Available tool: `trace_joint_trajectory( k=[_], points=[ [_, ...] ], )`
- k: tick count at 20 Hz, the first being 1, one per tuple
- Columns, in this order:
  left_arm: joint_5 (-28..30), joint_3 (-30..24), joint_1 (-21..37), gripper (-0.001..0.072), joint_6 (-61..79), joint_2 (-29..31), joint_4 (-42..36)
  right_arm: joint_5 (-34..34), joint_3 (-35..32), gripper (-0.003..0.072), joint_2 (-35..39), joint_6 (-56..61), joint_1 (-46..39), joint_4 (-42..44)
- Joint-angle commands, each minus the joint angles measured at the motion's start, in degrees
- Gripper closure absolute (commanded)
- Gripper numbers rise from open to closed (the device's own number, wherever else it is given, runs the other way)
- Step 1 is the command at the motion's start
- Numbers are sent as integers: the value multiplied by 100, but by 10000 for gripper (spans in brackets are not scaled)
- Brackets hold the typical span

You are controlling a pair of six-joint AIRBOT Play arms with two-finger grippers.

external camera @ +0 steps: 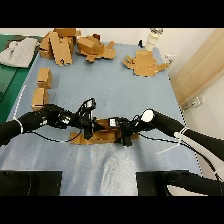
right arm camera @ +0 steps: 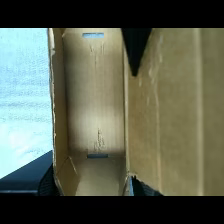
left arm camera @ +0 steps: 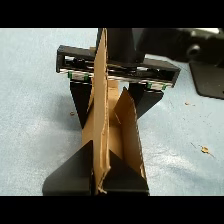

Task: Fold the box.

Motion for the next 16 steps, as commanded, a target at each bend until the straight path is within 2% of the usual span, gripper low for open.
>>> trace_joint_trajectory(
  k=[1,5,6,7,8,10,12,14,16],
  points=[
    [0,15,0,697,-4,-4,-35,-28,0,248,-4,-2,7,-31],
    [114,15,0,693,-9,-4,-37,-28,-2,248,-4,-2,7,-31],
    [146,15,0,451,-7,-2,-37,-24,-2,248,-4,-2,7,-31],
    [313,22,0,114,-81,-2,-66,-20,-2,248,-4,0,7,-28],
    [490,24,2,13,-356,2,-57,-13,-2,248,-4,0,7,-28],
    [533,26,59,13,-549,66,17,-11,-2,248,-4,2,7,-28],
    [531,26,188,13,-645,286,466,-11,-2,248,-4,17,7,-33],
    [496,26,356,13,-1622,634,1578,-11,-2,248,-4,15,7,-28],
    [52,26,514,14,-3106,1051,3206,-11,-2,247,-4,15,7,-28]
  ],
)
